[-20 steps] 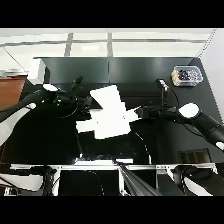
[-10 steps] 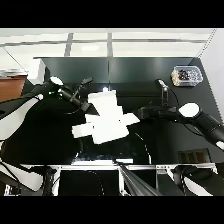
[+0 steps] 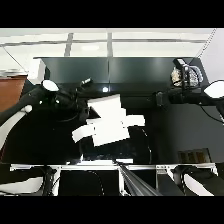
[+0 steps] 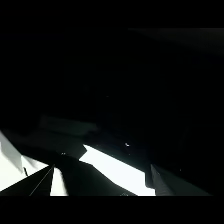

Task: Fold the box and place the chain.

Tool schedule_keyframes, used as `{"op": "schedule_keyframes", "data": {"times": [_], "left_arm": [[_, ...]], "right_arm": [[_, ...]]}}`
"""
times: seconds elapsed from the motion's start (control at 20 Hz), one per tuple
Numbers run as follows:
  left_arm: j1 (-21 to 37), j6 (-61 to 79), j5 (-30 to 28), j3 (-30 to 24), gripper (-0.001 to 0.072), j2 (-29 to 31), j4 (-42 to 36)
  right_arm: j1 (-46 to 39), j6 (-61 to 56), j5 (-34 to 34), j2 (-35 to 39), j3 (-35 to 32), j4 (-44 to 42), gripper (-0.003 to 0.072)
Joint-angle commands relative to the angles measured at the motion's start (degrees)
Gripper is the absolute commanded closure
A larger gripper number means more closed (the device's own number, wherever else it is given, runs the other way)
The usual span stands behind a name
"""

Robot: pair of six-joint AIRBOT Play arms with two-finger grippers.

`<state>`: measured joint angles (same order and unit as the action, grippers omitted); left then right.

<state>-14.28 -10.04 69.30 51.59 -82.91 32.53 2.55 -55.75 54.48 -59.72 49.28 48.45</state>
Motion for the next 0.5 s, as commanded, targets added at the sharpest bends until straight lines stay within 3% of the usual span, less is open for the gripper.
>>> {"op": "schedule_keyframes", "data": {"times": [0.0,0.1,0.25,0.45], "left_arm": [[-3.69,23.47,-10.67,-5.99,0.0682,4.72,-1.53],[-6.19,23.61,-15.72,-5.95,0.0682,3.5,-1.44],[-8.72,23.61,-21.64,-5.92,0.0682,0.92,-1.49],[-8.98,23.54,-21.51,-5.81,0.0681,-0.74,-1.51]], "right_arm": [[1.16,10.64,4.0,-0.2,1.03,3.17,-0.0012],[5.22,24.09,6.67,-0.2,-0.7,3.23,-0.0013],[11.98,38.12,3.96,-0.2,-5.18,3.28,-0.0012],[19.04,46.31,-4.7,-0.33,-12.39,3.58,-0.0012]]}}
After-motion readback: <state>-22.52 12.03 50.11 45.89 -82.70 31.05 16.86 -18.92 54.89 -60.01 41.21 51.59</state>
